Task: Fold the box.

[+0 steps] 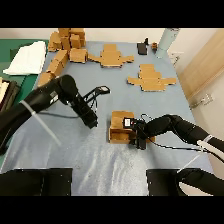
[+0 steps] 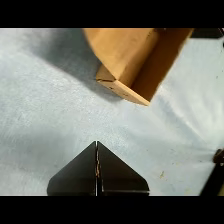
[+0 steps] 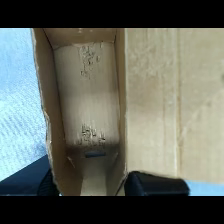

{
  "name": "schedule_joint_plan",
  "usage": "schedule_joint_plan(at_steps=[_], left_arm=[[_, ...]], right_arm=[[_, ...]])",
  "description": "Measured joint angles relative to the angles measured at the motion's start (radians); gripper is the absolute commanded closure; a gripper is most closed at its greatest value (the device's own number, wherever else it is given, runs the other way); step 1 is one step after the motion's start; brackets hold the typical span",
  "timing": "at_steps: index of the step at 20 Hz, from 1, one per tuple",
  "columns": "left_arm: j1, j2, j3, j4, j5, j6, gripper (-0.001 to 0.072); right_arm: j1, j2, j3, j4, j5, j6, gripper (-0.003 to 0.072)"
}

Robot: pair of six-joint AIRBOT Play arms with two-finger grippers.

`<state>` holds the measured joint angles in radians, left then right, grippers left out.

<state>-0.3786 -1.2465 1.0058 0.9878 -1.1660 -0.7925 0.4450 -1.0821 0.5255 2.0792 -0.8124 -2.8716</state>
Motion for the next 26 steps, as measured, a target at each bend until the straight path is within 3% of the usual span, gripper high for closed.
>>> schedule_joint_plan(at_steps=[2, 3, 4, 5, 10, 15, 20, 26], left_arm=[[-0.017, 0.069, -0.095, -0.014, 0.092, 0.072, 0.0694], [-0.023, 0.093, -0.138, -0.029, 0.134, 0.122, 0.0638], [-0.028, 0.113, -0.185, -0.056, 0.174, 0.196, 0.0218], [-0.031, 0.126, -0.227, -0.087, 0.207, 0.281, 0.0013], [-0.061, 0.143, -0.406, -0.312, 0.396, 0.727, 0.0011], [-0.115, 0.071, -0.441, -0.437, 0.57, 0.885, 0.0004], [-0.135, 0.022, -0.412, -0.522, 0.616, 0.967, 0.0005], [-0.14, -0.016, -0.388, -0.574, 0.568, 1.047, 0.0005]], right_arm=[[0.0, 0.0, 0.0, 0.0, 0.0, 0.0, 0.0264], [0.0, 0.0, 0.0, 0.0, 0.0, 0.0, 0.0264], [0.0, 0.0, 0.0, 0.0, 0.0, 0.0, 0.0264], [0.0, 0.0, 0.0, 0.0, 0.0, 0.0, 0.0263], [0.0, 0.0, 0.0, 0.0, 0.0, 0.0, 0.0264], [0.0, 0.0, 0.0, 0.0, 0.0, 0.0, 0.0263], [0.0, 0.0, 0.0, 0.0, 0.0, 0.0, 0.0263], [0.0, 0.0, 0.0, 0.0, -0.001, -0.001, 0.0263]])
